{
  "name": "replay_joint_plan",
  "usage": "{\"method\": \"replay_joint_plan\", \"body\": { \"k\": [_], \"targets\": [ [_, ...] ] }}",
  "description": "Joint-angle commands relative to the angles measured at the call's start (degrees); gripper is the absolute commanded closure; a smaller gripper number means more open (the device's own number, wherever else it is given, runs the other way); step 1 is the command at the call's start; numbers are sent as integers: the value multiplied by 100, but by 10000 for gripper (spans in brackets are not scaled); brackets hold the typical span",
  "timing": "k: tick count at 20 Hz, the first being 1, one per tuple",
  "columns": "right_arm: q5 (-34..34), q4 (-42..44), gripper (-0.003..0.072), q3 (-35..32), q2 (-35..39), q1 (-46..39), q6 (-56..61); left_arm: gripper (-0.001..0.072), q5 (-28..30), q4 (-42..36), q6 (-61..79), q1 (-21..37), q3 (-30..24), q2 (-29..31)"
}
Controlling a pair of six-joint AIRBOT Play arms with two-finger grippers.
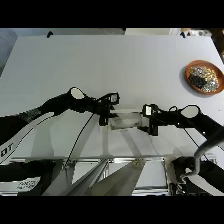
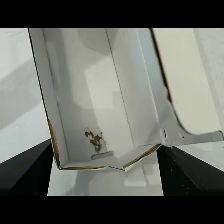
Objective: Fold the box and place the chain.
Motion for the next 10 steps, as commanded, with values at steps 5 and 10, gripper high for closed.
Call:
{"method": "replay_joint_plan", "body": {
  "k": [5,10],
  "targets": [
    [9,90,23,-7,-249,2,-195,698,4,0,0,-2,0,0],
    [0,365,37,-7,-393,59,-498,698,4,0,0,-2,0,0]
  ]
}}
